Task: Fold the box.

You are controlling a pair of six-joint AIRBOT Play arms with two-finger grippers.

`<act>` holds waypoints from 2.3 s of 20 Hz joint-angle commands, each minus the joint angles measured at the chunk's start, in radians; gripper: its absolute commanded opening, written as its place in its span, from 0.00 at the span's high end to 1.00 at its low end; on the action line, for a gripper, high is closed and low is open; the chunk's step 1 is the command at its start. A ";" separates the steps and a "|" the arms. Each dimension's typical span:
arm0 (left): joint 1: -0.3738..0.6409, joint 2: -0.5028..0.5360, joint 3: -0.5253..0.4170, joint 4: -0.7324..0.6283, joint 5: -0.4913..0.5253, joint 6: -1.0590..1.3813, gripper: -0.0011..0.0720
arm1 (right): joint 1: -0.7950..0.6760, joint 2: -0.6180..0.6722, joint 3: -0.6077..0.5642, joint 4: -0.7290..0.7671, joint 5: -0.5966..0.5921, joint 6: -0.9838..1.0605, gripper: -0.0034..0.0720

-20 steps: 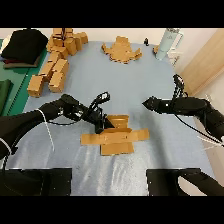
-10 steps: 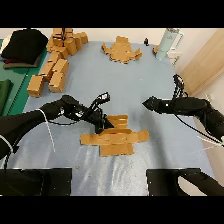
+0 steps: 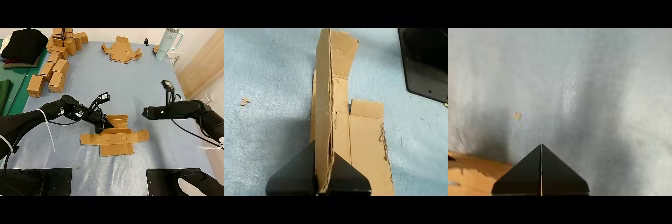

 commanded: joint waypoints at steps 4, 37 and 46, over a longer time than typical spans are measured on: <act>0.000 0.000 0.001 -0.002 0.000 0.000 0.97 | 0.382 0.124 -0.060 -0.398 -0.100 0.222 0.95; 0.000 0.000 0.001 -0.002 0.000 0.000 0.97 | 0.889 0.088 -0.269 -0.608 0.137 -0.123 0.35; 0.000 0.000 0.001 -0.002 0.000 0.000 0.97 | 0.889 0.102 -0.219 -0.749 0.153 -0.110 0.37</act>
